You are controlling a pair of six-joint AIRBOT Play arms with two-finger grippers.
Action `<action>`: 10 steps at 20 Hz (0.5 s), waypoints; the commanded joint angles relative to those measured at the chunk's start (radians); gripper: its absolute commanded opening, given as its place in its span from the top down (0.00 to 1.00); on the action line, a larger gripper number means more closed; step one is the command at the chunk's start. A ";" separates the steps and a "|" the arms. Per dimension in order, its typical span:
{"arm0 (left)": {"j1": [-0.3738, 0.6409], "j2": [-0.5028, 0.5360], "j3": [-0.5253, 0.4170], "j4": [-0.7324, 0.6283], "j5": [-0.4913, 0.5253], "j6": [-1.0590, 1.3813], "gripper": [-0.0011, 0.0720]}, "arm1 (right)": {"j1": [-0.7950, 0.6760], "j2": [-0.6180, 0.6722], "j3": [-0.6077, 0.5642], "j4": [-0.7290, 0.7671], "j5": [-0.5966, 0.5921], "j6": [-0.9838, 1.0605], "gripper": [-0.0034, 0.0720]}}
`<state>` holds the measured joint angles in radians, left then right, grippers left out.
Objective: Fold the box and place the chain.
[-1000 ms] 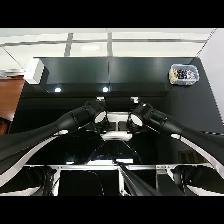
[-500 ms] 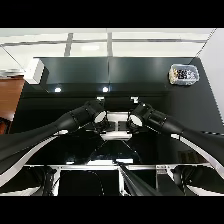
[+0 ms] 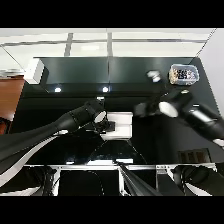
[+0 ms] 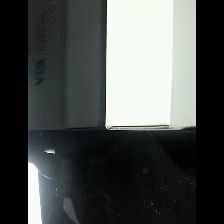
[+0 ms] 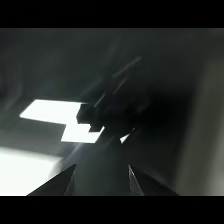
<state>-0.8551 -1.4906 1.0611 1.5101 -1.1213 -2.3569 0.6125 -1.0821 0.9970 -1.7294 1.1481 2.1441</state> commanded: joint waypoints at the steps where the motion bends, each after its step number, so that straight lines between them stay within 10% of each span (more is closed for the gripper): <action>1: 0.001 0.000 0.000 0.000 0.013 0.000 0.95 | -0.179 0.054 0.000 -0.385 -0.050 -0.059 0.28; 2: 0.001 0.000 0.000 0.000 0.016 0.001 0.95 | -0.273 0.024 0.000 -0.370 -0.107 -0.066 0.09; 6: 0.001 0.000 0.000 -0.002 0.020 0.000 0.95 | -0.629 -0.199 0.065 -0.194 -0.399 -0.112 0.09; 10: 0.001 0.000 0.000 -0.001 0.019 0.001 0.95 | -0.793 -0.558 0.434 0.043 -0.315 -0.154 0.09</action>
<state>-0.8551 -1.4906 1.0611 1.5097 -1.1030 -2.3562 -0.0479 -1.4258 1.2217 -1.8481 0.8352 2.0373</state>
